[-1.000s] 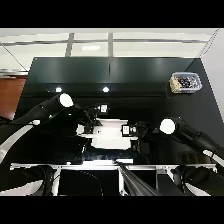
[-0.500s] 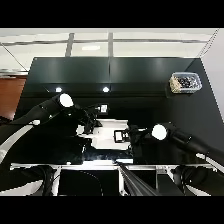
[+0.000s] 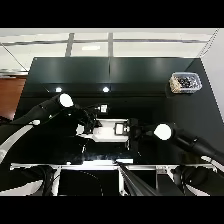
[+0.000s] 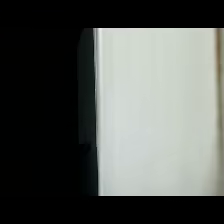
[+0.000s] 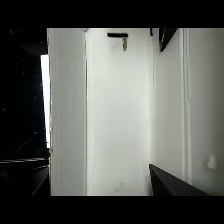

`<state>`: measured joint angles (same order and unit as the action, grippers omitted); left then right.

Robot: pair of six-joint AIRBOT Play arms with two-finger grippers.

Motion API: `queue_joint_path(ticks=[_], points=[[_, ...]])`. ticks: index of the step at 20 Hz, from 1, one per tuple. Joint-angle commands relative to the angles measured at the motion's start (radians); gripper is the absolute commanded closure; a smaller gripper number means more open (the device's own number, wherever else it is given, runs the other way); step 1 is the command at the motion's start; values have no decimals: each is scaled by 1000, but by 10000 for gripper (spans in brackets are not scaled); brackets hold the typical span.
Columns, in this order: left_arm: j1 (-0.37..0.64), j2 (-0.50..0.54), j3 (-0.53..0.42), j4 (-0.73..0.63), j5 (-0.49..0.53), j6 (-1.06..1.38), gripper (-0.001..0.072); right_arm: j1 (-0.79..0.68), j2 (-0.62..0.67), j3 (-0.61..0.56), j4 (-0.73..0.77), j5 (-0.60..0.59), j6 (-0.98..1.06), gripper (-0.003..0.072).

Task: Fold the box and place the chain.

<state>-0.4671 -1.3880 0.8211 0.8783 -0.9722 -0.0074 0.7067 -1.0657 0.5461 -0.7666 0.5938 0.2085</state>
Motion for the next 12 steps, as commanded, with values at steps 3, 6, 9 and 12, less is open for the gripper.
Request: queue_joint_path(ticks=[3,6,9,12], points=[[-1,0,-1,-1,2,0,681,-66,62,0,2,3,0,29],[-1,0,-1,-1,0,0,681,-88,62,0,-31,-24,0,29],[-1,0,-1,-1,0,1,681,-90,62,0,-31,14,1,29],[-1,0,-1,-1,-1,0,681,-92,62,0,-76,47,48,28]])
